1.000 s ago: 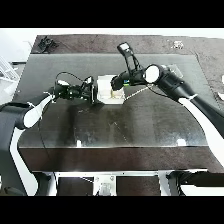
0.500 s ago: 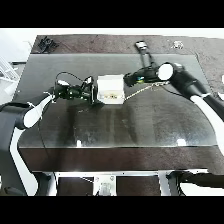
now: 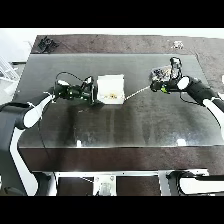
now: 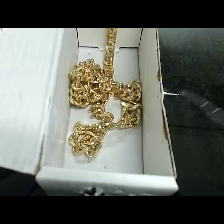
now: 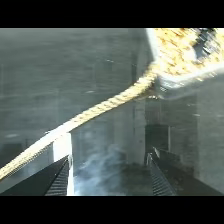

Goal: Fold the box and place the chain.

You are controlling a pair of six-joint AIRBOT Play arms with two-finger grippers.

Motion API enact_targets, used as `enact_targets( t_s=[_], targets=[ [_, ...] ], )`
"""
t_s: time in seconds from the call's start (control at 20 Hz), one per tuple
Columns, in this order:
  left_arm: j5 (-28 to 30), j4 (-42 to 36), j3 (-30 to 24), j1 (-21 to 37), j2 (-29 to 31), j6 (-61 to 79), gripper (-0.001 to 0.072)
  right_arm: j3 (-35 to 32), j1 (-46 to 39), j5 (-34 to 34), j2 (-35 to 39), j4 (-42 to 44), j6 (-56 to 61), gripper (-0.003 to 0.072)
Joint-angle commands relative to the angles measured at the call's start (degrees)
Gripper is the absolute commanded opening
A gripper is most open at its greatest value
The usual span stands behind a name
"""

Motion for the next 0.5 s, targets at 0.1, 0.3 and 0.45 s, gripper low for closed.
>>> enact_targets(
  t_s=[0.1,0.3,0.45],
  targets=[
    [0.0,0.0,0.0,0.0,0.0,0.0,0.0301,-0.9,-1.1,-12.0,-6.5,2.2,4.5,0.0576],
    [0.0,0.0,0.0,0.0,0.0,0.0,0.0301,1.8,-0.4,-14.4,-9.6,6.3,4.5,0.0576],
    [0.0,0.0,0.0,0.0,0.0,0.0,0.0301,4.0,0.4,-14.6,-11.8,7.3,4.5,0.0474]
  ],
)
